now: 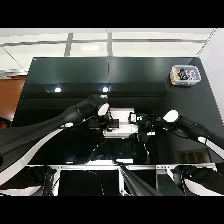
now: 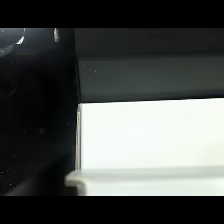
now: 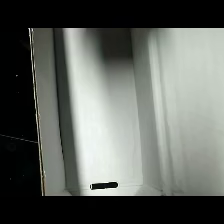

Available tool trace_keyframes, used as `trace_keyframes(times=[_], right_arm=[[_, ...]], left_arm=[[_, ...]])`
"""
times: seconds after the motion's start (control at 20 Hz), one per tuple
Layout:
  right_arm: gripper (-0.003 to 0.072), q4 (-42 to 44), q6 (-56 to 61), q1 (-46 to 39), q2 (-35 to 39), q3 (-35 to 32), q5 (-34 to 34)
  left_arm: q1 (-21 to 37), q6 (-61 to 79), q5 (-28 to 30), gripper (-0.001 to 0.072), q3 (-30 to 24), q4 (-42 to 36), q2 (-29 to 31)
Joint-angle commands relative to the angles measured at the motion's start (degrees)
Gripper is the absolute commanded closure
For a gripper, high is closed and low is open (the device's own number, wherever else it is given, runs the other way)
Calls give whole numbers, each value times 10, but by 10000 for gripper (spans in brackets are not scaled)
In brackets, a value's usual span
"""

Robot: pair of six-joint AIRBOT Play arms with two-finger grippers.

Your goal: Fold the box and place the chain.

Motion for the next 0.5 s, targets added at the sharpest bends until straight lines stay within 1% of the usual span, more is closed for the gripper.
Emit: trace_keyframes(times=[0.0,0.05,0.1,0.15,0.35,0.45], right_arm=[[206,0,0,1,0,0,0],[206,0,0,1,0,0,0],[206,0,0,1,0,0,0],[206,0,0,1,0,0,0],[204,0,0,0,0,0,0],[-34,-1,5,0,1,0,1]], left_arm=[[0,-13,-11,419,1,-6,-4],[0,-13,-15,439,0,-9,-6],[0,-13,-16,515,0,-8,-6],[0,-13,-14,684,1,-6,-6],[0,-5,-9,685,1,-6,-6],[0,-4,-9,685,1,-6,-6]])
